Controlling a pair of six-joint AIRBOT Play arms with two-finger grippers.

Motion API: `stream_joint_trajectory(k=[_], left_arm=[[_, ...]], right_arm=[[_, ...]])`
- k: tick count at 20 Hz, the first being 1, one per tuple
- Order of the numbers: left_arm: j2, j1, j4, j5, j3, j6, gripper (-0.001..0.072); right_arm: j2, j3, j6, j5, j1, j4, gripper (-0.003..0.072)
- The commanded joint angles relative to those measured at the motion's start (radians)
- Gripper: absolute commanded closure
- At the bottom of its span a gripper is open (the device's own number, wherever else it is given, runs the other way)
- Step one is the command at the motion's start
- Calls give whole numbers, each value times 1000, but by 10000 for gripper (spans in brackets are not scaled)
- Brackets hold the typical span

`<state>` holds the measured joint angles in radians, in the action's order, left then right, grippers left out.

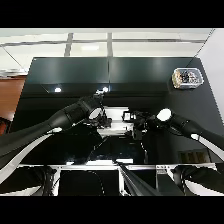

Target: Fold the box and place the chain.

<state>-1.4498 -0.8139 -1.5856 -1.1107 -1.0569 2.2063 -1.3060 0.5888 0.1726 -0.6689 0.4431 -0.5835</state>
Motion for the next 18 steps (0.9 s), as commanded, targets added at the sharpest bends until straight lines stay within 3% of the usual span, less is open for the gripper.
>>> stream_joint_trajectory(k=[1, 18], left_arm=[[-5, -10, -3, -17, -6, 58, 376], [-34, -26, -11, 3, -7, 156, 393]], right_arm=[[0, 1, 0, -1, 0, 0, 442], [0, 1, 0, -1, 0, 0, 442]])
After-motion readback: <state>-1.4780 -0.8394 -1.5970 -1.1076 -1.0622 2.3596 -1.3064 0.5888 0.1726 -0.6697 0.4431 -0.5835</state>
